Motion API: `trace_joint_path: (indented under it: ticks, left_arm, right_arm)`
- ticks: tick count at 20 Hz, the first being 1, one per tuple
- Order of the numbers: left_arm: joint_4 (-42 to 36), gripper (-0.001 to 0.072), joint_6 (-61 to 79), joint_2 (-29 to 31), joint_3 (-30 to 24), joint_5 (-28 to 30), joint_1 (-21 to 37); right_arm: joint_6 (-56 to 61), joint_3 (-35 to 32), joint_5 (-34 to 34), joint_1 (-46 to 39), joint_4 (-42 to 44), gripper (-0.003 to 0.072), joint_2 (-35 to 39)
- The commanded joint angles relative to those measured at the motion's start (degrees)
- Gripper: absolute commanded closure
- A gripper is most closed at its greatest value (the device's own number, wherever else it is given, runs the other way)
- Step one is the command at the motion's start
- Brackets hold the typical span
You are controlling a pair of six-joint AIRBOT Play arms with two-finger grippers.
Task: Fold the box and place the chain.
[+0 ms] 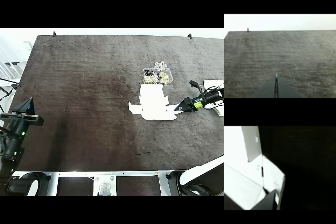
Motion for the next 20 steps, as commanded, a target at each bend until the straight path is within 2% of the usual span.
trace_joint_path:
  ticks: [1,4,10,12,14,17,20]
  left_arm:
    - [0.0,0.0689,0.02,0.02,0.04,0.0,0.02]
    - [0.02,0.0689,0.02,0.02,0.04,0.02,0.02]
    - [0.0,0.0689,0.02,0.02,0.04,0.0,0.02]
    - [0.02,0.0689,0.02,0.02,0.04,0.0,0.02]
    - [0.0,0.0689,0.02,0.02,0.04,0.02,0.02]
    - [0.0,0.0689,0.02,0.02,0.04,0.0,0.02]
    - [0.02,0.0689,0.02,0.02,0.04,0.0,0.02]
  right_arm:
    - [-2.27,-1.38,2.34,0.07,3.63,0.0675,-0.28]
    - [-2.36,-4.81,4.37,0.85,10.91,0.0678,1.6]
    - [-3.37,-20.74,-6.05,10.73,26.29,0.0678,12.92]
    - [-3.32,-24.39,-12.13,16.7,30.71,0.0679,15.65]
    - [-3.32,-25.35,-16.26,22.91,33.62,0.0678,16.11]
    - [-2.43,-25.35,-26.93,30.71,33.77,0.0679,16.06]
    - [-2.45,-25.29,-37.11,34.95,33.73,0.0679,15.98]
